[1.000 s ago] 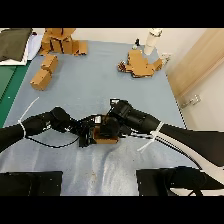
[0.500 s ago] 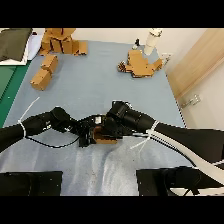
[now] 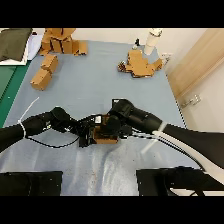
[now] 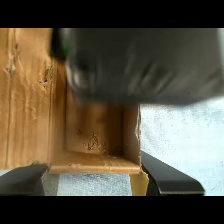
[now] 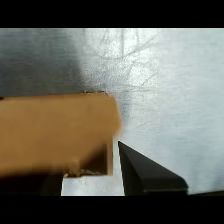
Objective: Fold the box.
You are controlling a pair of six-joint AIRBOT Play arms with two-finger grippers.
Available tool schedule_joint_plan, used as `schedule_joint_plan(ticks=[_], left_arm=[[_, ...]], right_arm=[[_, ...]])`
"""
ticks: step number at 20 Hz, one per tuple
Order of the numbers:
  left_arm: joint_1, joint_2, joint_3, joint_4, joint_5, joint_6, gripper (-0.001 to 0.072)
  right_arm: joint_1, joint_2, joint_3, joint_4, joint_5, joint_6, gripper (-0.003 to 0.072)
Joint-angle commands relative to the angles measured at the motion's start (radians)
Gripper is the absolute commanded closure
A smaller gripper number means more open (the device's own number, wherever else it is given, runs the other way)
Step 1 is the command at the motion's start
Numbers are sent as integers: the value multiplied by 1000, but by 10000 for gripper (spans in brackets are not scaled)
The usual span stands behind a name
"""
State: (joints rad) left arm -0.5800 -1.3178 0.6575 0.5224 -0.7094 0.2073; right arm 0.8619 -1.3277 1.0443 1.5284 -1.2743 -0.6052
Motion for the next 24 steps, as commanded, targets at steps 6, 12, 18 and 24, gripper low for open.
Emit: schedule_joint_plan(ticks=[6,12,18,24], left_arm=[[0,0,0,1,0,2,255],[0,0,0,1,0,2,254],[0,0,0,1,1,2,254],[0,0,0,1,2,2,255]], right_arm=[[-41,236,-2,-6,-177,1,473],[-447,238,-98,140,37,-340,683],[-725,-105,-68,888,271,-1102,683],[-662,-204,13,961,184,-1372,686]])
